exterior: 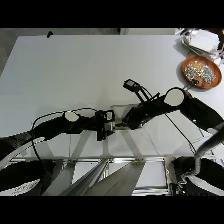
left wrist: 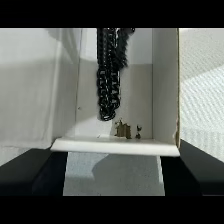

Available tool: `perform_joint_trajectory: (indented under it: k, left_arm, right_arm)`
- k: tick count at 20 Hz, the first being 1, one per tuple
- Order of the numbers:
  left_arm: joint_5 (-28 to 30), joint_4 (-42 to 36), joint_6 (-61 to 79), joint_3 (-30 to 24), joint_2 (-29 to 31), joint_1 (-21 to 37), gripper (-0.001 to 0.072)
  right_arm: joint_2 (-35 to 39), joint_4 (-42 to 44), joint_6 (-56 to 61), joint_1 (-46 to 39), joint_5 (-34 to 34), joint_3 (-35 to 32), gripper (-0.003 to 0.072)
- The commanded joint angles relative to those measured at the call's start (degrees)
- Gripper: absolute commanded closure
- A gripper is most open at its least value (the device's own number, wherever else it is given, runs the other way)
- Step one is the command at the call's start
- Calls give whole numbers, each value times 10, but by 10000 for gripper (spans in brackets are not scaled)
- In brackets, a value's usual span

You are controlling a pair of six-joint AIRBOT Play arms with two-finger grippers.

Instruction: Fold the box and place the chain.

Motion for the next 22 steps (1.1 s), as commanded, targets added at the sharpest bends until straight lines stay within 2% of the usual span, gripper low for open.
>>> perform_joint_trajectory:
  k: [1,2,4,8,10,13,15,19,21,22]
  left_arm:
    - [0,0,0,0,0,0,457]
    - [0,0,0,0,0,0,457]
    - [0,0,0,0,0,0,457]
    - [0,0,0,0,0,0,457]
    - [0,0,0,0,0,0,457]
    - [0,0,0,0,0,0,457]
    - [0,0,0,0,0,0,457]
    - [0,0,0,0,0,0,457]
    - [0,0,0,0,0,0,457]
    - [0,0,0,0,0,0,457]
  right_arm:
    - [-33,-9,0,2,-3,-1,665]
    - [-38,-10,0,2,-3,-1,661]
    - [-41,-10,0,2,-5,-1,585]
    - [-59,-21,0,2,-6,-1,567]
    - [-57,-19,13,1,2,0,454]
    - [-36,-40,25,-26,82,42,447]
    - [-8,-104,78,-69,110,84,448]
    - [31,-268,186,-202,80,105,429]
    - [29,-348,245,-274,45,104,296]
    - [27,-371,261,-310,23,104,274]
